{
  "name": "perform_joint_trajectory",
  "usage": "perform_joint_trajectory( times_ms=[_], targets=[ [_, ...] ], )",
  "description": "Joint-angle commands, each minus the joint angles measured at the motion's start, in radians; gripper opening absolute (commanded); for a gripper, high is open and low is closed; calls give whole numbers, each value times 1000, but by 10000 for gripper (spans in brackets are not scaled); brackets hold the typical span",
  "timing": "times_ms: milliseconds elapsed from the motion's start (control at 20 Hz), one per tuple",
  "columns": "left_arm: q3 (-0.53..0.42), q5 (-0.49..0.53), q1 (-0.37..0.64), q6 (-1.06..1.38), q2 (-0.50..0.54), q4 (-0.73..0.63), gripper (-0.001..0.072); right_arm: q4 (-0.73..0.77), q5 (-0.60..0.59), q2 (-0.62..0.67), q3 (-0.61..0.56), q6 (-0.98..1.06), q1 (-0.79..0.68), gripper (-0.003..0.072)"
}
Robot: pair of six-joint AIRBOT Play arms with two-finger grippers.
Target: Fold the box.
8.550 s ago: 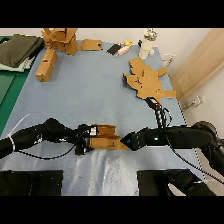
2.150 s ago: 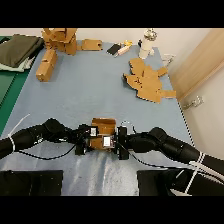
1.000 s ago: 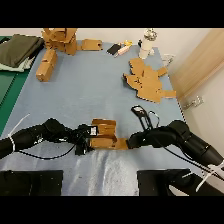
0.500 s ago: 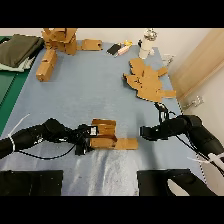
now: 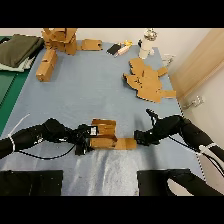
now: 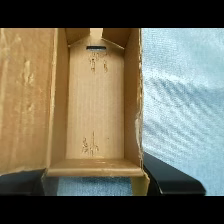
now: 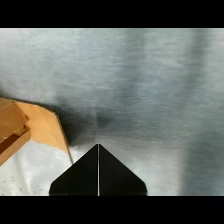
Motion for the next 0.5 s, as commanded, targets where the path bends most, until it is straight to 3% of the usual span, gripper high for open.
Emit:
perform_joint_trajectory(
  times_ms=[0,450],
  targets=[
    [0,0,1,0,0,0,511,83,-21,-8,-2,-51,26,1],
    [0,0,1,0,0,0,511,130,69,-80,-2,-71,151,1]
  ],
)
